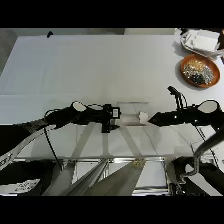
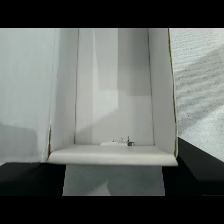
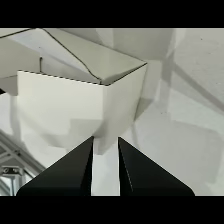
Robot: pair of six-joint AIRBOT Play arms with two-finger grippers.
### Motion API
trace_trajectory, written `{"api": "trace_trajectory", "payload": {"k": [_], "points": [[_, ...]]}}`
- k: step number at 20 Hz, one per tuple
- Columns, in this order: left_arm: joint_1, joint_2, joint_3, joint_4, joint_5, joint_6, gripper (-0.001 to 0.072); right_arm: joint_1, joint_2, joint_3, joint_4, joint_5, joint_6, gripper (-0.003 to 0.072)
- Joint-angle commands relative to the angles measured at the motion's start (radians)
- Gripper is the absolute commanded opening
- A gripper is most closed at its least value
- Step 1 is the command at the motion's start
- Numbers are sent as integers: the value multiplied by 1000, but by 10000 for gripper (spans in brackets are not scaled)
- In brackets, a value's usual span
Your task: Fold the box and place the chain.
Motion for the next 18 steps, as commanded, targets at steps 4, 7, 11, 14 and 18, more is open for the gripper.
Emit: {"api": "trace_trajectory", "payload": {"k": [4,7,11,14,18], "points": [[0,1,0,0,0,0,88,1,-1,0,26,2,-12,207],[0,1,0,0,0,0,88,18,-5,0,13,-56,-11,344],[0,1,0,0,0,0,88,126,-28,1,-5,-169,1,370],[0,1,0,0,0,0,88,193,-28,1,-1,-231,49,383],[0,1,0,0,0,0,88,272,-28,2,-38,-306,132,382]]}}
